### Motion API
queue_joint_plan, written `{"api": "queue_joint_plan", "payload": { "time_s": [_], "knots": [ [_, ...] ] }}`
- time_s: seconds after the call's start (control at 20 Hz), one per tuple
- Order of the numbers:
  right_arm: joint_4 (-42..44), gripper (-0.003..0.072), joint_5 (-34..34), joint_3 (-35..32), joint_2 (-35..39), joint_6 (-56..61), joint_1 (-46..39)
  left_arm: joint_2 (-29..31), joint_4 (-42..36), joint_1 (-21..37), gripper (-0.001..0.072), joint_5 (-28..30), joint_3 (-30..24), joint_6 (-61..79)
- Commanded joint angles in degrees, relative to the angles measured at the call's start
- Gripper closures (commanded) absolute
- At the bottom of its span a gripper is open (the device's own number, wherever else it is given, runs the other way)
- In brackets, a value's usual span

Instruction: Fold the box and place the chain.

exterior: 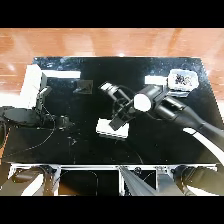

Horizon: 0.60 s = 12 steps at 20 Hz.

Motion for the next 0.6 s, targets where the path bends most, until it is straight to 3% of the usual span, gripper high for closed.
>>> {"api": "queue_joint_plan", "payload": {
  "time_s": [0.0, 0.2, 0.25, 0.55],
  "knots": [
    [4.28, 0.0655, -0.81, -2.69, 4.02, 20.59, -3.32, 0.00, -0.31, 0.02, 0.0267, -0.02, -0.04, 0.00],
    [17.68, 0.0654, -29.22, -20.81, 11.06, 43.08, 0.61, -0.04, -0.37, 0.02, 0.0267, 0.20, -0.04, 0.04],
    [21.05, 0.0654, -33.20, -23.54, 10.78, 44.09, 1.53, -0.04, -0.22, 0.02, 0.0267, -0.02, -0.04, 0.07],
    [23.82, 0.0654, -29.66, -25.35, 9.42, 39.15, -0.59, -0.31, -0.28, 0.02, 0.0267, -0.39, -0.04, 0.04]
  ]
}}
